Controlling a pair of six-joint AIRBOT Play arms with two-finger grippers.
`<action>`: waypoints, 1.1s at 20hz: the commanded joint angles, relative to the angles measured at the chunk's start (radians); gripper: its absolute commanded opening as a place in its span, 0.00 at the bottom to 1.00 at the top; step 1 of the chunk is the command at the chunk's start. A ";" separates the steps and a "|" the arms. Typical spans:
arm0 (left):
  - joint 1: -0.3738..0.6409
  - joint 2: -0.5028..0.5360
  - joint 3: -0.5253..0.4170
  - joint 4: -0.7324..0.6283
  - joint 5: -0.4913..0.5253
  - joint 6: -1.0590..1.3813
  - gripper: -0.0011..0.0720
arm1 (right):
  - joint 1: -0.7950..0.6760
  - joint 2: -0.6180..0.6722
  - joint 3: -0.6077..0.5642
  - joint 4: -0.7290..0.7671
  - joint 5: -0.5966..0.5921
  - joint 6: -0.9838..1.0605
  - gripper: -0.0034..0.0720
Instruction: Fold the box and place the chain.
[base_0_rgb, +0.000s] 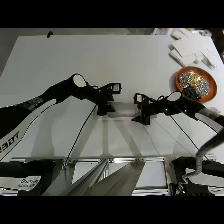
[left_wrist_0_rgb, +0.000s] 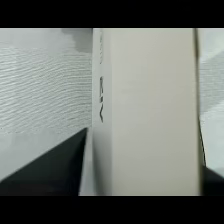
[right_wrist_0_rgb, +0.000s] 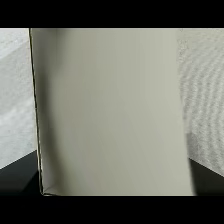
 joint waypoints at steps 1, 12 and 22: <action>0.011 0.022 0.001 0.013 0.006 -0.002 0.75 | 0.001 0.000 -0.001 0.001 -0.002 0.000 0.57; 0.010 0.363 0.000 0.487 -0.336 -0.452 0.02 | 0.001 0.000 -0.001 0.000 -0.002 0.000 0.57; -0.209 0.285 -0.081 0.297 0.223 -0.555 0.02 | 0.001 0.000 -0.001 0.001 -0.002 0.000 0.57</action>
